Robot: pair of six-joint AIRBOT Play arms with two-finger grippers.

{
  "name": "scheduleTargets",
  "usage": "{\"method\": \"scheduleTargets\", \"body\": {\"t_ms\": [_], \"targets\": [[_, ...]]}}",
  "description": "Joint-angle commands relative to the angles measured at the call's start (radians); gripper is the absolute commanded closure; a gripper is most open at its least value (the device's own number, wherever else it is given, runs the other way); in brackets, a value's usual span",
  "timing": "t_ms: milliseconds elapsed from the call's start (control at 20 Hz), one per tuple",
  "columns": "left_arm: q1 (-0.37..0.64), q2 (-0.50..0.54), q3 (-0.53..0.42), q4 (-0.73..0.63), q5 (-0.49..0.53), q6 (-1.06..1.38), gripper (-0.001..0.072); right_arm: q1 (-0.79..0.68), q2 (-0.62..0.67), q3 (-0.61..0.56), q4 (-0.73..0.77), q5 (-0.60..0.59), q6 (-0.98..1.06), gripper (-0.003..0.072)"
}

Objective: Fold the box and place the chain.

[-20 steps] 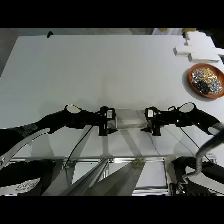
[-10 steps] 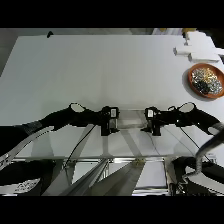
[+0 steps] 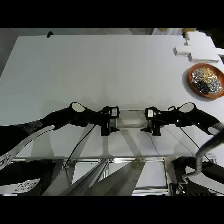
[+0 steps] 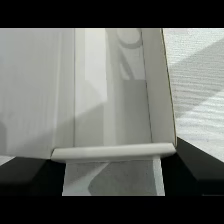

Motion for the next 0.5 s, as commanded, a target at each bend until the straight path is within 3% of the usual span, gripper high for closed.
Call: {"method": "scheduleTargets", "body": {"t_ms": [0, 450], "targets": [[0.001, -0.001, 0.001, 0.002, 0.007, -0.003, 0.0676, 0.0, -0.001, 0.0, 0.0, 0.0, 0.0, 0.0369], [0.0, -0.001, 0.001, 0.002, 0.004, -0.003, 0.0676, 0.0, -0.001, 0.0, 0.03, -0.002, 0.001, 0.0368]]}}
